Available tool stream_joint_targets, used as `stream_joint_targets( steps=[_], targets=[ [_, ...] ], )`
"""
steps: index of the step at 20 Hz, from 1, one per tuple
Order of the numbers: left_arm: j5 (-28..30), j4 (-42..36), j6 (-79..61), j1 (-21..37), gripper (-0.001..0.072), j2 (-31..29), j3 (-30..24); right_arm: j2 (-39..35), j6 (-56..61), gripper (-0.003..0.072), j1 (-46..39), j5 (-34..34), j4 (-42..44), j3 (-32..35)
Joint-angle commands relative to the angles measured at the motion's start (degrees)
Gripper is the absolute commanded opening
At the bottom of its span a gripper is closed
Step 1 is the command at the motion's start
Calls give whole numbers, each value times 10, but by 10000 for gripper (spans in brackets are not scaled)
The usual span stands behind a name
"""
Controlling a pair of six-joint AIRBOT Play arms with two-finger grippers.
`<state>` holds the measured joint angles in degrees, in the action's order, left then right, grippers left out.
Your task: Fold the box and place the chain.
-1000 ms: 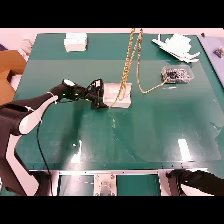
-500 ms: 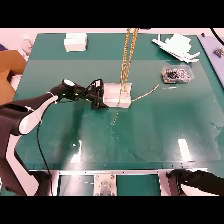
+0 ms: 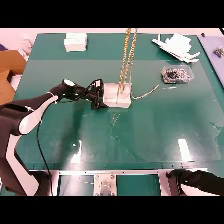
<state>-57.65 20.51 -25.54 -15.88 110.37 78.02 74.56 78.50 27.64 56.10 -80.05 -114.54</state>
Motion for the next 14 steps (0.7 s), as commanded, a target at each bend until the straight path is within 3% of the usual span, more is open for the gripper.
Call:
stream_joint_targets(
  steps=[1,14],
  targets=[
    [0,0,0,0,529,0,0,5,-6,6,0,-8,-1,-2],
    [0,0,0,0,529,0,0,16,-14,6,-5,-40,-26,-1]
  ],
)
